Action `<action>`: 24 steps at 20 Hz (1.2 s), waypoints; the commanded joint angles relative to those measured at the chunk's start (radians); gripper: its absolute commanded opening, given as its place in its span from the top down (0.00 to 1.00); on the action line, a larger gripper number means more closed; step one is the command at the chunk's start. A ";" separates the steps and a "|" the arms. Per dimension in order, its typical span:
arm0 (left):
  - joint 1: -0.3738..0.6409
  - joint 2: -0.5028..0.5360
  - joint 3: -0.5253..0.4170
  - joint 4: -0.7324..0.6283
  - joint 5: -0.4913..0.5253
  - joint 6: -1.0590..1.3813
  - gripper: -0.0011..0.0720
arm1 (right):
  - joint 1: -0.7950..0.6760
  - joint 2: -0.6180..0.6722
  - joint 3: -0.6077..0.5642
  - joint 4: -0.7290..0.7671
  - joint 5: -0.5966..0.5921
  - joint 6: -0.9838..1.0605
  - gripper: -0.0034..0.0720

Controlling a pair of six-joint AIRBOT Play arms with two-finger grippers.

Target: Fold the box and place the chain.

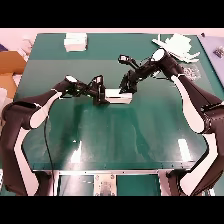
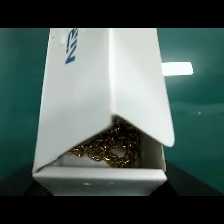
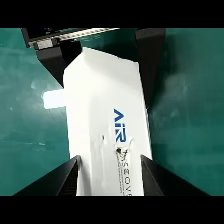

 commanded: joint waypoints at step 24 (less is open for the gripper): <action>-0.001 0.000 0.000 0.000 -0.001 0.001 0.49 | -0.033 -0.002 -0.085 0.108 -0.021 -0.015 0.30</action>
